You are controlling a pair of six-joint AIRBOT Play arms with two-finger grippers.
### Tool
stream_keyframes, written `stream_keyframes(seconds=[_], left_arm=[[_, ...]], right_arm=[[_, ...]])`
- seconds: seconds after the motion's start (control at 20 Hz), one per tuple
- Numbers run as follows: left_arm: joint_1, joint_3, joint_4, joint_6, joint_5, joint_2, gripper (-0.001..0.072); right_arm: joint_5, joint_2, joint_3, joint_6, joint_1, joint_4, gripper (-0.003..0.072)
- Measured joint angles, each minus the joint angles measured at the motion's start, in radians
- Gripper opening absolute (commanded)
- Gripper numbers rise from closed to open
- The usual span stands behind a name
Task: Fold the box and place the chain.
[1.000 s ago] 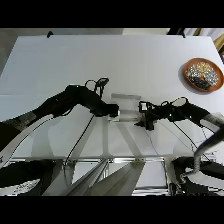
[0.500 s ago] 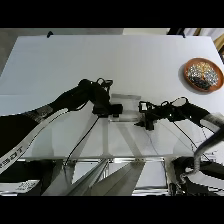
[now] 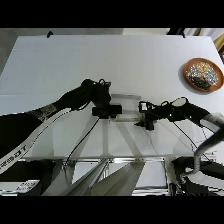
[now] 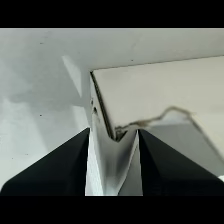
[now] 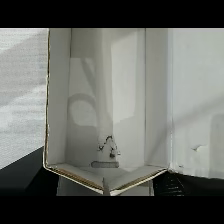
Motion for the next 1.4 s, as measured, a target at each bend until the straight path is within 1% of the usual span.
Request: stream_keyframes(seconds=[0.1, 0.15, 0.2, 0.35, 0.55, 0.65, 0.8, 0.9, 0.95, 1.1, 1.25, 1.3, 1.35, 1.4], left_arm=[[0.000, 0.000, 0.011, -0.021, 0.000, 0.000, 0.0309], [-0.001, 0.000, 0.014, -0.027, 0.001, 0.000, 0.0271], [0.000, 0.003, 0.017, -0.034, 0.004, 0.000, 0.0262], [0.000, 0.039, 0.035, -0.043, 0.023, -0.011, 0.0265], [-0.007, 0.115, 0.064, -0.047, 0.111, -0.070, 0.0275], [-0.016, 0.136, 0.068, -0.048, 0.142, -0.096, 0.0274], [-0.023, 0.152, 0.076, -0.048, 0.162, -0.114, 0.0261], [-0.025, 0.158, 0.077, -0.049, 0.170, -0.120, 0.0164], [-0.025, 0.160, 0.078, -0.050, 0.172, -0.122, 0.0147], [-0.029, 0.163, 0.079, -0.055, 0.173, -0.124, 0.0147], [-0.035, 0.164, 0.086, -0.069, 0.173, -0.126, 0.0126], [-0.038, 0.164, 0.089, -0.072, 0.173, -0.126, 0.0048], [-0.040, 0.164, 0.095, -0.074, 0.177, -0.126, 0.0006], [-0.042, 0.164, 0.096, -0.079, 0.178, -0.126, 0.0006]], right_arm=[[0.000, 0.000, 0.000, 0.000, 0.000, 0.000, 0.0317], [0.000, 0.000, 0.000, 0.000, 0.000, 0.000, 0.0317], [0.000, 0.000, 0.000, 0.000, 0.000, 0.000, 0.0317], [0.000, 0.000, 0.000, 0.000, 0.000, 0.000, 0.0317], [0.000, 0.000, 0.000, 0.000, 0.000, 0.000, 0.0317], [0.000, 0.000, 0.000, 0.000, 0.000, 0.000, 0.0317], [0.000, 0.000, 0.000, 0.000, 0.000, 0.000, 0.0317], [0.000, 0.000, 0.000, 0.000, 0.000, 0.000, 0.0317], [0.000, 0.000, 0.000, 0.000, 0.000, 0.000, 0.0317], [0.000, 0.000, 0.000, 0.000, 0.000, 0.000, 0.0317], [0.000, 0.000, 0.000, 0.000, 0.000, 0.000, 0.0317], [0.000, 0.000, 0.000, 0.000, 0.000, 0.000, 0.0317], [0.000, 0.000, 0.000, -0.001, 0.000, 0.000, 0.0317], [0.000, 0.000, 0.000, -0.002, 0.000, 0.000, 0.0317]])
